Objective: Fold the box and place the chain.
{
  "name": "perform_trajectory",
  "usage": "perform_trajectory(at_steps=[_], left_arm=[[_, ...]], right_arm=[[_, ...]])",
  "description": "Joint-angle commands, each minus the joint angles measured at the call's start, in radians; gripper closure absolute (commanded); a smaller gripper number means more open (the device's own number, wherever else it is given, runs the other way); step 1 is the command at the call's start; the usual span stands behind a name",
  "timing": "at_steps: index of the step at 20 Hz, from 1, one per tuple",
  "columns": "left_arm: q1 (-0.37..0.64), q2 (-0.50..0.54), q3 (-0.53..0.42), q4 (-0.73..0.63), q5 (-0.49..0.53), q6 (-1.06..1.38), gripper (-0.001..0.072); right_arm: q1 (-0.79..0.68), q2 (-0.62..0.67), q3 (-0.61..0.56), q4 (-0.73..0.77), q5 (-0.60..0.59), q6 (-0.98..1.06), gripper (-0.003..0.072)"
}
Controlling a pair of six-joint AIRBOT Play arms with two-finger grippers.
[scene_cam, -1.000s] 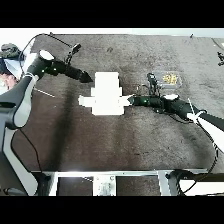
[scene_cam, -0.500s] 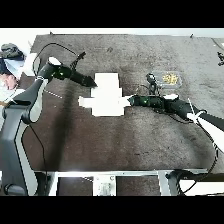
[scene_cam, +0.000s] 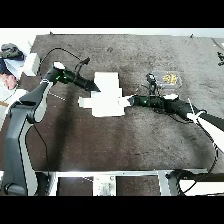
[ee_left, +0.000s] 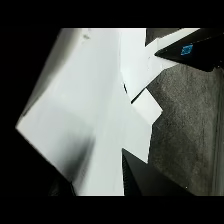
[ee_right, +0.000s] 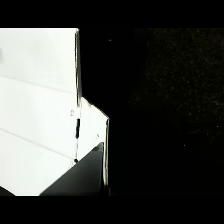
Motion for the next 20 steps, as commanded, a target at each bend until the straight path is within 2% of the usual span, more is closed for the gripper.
perform_trajectory(at_steps=[1,5,6,7,9,10,11,12,13,18,20], left_arm=[[-0.004,-0.003,0.001,-0.004,-0.031,0.006,0.0366],[-0.004,-0.003,0.001,0.004,-0.051,0.046,0.0371],[-0.004,-0.003,0.001,0.003,-0.043,0.046,0.0533],[-0.005,-0.003,0.001,0.003,-0.033,0.047,0.0546],[-0.004,-0.003,0.001,0.003,-0.031,0.07,0.0696],[-0.004,-0.003,0.0,0.003,-0.034,0.08,0.0696],[-0.004,-0.003,0.0,0.003,-0.034,0.082,0.0697],[-0.004,-0.003,0.0,0.003,-0.037,0.095,0.0697],[-0.004,-0.003,0.0,0.003,-0.048,0.122,0.0697],[-0.004,-0.003,0.0,-0.001,-0.075,0.292,0.0698],[-0.005,-0.002,0.0,-0.001,-0.073,0.364,0.0701]], right_arm=[[0.001,-0.001,0.0,0.002,-0.004,0.002,0.0679],[0.001,0.0,0.0,0.002,-0.003,0.003,0.0679],[0.001,-0.001,0.0,0.001,-0.003,0.004,0.0679],[0.001,-0.001,0.0,0.001,-0.003,0.003,0.0679],[0.001,-0.001,0.0,0.0,-0.003,0.003,0.0678],[0.001,-0.001,0.0,0.0,-0.003,0.003,0.0677],[0.0,0.001,0.0,0.0,0.0,0.003,0.0556],[-0.005,0.005,0.0,-0.002,0.001,0.003,0.0293],[-0.013,0.012,0.0,-0.004,0.003,0.003,0.0244],[-0.143,0.095,0.0,-0.023,0.005,0.003,0.0244],[-0.201,0.124,0.007,-0.043,0.042,0.004,0.0244]])
